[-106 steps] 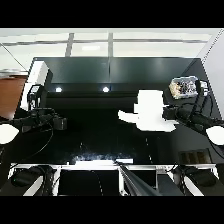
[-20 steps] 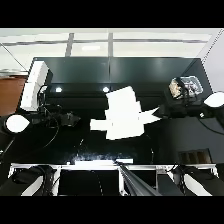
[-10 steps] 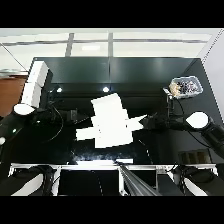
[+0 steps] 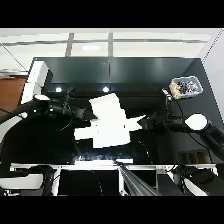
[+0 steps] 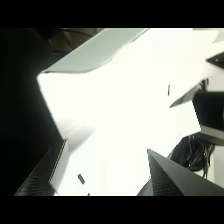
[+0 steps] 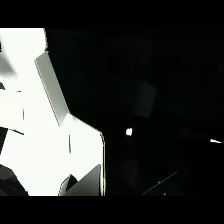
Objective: Fold the box and place the chain.
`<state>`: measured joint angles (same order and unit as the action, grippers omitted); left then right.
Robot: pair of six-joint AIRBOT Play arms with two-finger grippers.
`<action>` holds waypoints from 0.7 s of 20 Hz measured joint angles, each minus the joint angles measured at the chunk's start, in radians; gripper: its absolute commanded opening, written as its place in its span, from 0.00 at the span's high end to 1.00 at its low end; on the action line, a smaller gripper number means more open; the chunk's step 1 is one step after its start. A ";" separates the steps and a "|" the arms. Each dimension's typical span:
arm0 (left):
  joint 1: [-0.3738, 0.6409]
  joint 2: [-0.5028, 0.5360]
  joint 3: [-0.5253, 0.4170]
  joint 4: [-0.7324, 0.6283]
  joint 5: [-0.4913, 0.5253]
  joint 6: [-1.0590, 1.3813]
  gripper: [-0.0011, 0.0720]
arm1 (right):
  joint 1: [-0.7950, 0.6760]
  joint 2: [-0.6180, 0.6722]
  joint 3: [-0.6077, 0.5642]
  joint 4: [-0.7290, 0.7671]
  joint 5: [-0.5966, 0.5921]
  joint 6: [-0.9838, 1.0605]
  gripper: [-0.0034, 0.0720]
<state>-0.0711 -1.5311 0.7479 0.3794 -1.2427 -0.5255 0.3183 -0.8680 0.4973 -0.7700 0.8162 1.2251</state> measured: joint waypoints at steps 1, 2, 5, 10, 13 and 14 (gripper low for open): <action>-0.002 -0.024 0.016 -0.002 -0.031 0.029 0.05 | 0.000 0.000 0.000 0.001 0.000 0.000 0.93; -0.004 -0.048 0.031 -0.008 -0.063 0.059 0.06 | 0.001 0.000 0.000 0.002 -0.001 0.000 0.93; -0.020 -0.100 0.074 0.002 -0.127 0.124 0.06 | 0.001 0.000 0.000 0.003 -0.001 0.000 0.93; -0.068 -0.129 0.145 0.070 -0.146 0.200 0.22 | 0.001 0.000 0.000 0.003 -0.002 0.000 0.93; -0.079 -0.134 0.164 0.084 -0.136 0.232 0.53 | 0.001 0.000 0.000 0.002 -0.004 0.000 0.93; -0.081 -0.134 0.167 0.086 -0.134 0.240 0.60 | 0.001 0.000 0.000 0.002 -0.005 0.000 0.93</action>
